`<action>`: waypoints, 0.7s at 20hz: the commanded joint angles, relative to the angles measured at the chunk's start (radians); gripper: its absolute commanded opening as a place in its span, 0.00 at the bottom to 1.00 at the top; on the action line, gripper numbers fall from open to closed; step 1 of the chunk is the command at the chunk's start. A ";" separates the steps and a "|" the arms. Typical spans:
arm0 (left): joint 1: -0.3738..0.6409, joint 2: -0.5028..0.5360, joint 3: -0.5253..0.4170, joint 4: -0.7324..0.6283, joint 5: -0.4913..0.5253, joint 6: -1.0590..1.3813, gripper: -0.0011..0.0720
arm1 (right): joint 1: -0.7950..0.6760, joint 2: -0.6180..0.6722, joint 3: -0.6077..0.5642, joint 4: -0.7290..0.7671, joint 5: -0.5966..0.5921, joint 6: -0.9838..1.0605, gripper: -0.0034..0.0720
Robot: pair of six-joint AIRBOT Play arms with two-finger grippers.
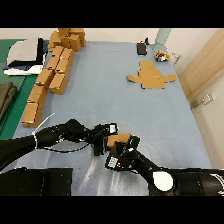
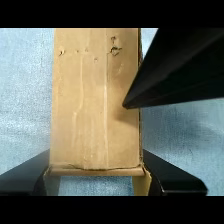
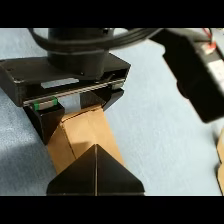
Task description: Fold the box.
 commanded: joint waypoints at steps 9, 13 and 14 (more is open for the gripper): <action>0.000 0.000 0.001 0.000 0.000 0.000 0.76 | 0.000 -0.038 0.000 0.007 0.010 0.023 0.05; 0.000 0.000 0.001 0.000 0.000 0.000 0.76 | -0.001 -0.037 0.000 0.008 0.010 0.027 0.05; 0.000 0.000 0.001 0.000 0.000 0.000 0.76 | -0.001 -0.037 0.000 0.008 0.010 0.027 0.05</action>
